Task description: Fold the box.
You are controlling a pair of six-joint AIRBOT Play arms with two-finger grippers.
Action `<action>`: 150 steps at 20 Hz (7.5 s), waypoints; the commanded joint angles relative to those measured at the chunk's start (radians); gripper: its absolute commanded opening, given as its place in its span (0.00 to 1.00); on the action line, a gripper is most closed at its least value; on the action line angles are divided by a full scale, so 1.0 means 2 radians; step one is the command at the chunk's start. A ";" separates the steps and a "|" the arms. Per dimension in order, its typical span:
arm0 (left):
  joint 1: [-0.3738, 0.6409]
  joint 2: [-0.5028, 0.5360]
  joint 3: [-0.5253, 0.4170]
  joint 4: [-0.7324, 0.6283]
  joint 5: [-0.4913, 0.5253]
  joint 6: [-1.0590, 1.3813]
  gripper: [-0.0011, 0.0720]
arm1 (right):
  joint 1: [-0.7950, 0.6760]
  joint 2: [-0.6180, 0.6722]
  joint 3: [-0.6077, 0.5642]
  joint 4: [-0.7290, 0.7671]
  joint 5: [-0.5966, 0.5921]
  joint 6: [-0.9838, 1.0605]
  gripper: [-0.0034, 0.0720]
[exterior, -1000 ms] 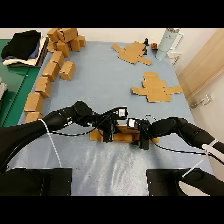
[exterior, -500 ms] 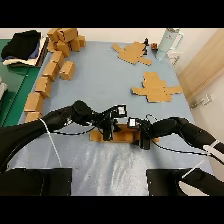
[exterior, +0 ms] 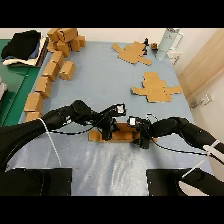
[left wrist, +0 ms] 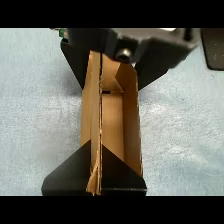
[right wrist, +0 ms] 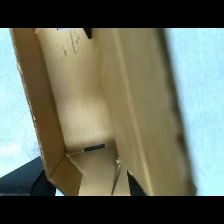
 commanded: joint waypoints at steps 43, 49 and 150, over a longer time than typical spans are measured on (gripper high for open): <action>0.077 0.068 0.000 0.191 -0.119 -0.383 0.98 | 0.008 -0.004 0.000 0.009 0.000 0.000 0.72; 0.072 0.070 -0.007 0.139 -0.277 -0.529 0.04 | 0.008 -0.003 0.000 0.009 0.000 0.000 0.72; 0.037 0.039 -0.119 -0.113 0.010 0.106 0.33 | 0.008 -0.003 0.000 0.004 0.001 0.000 0.72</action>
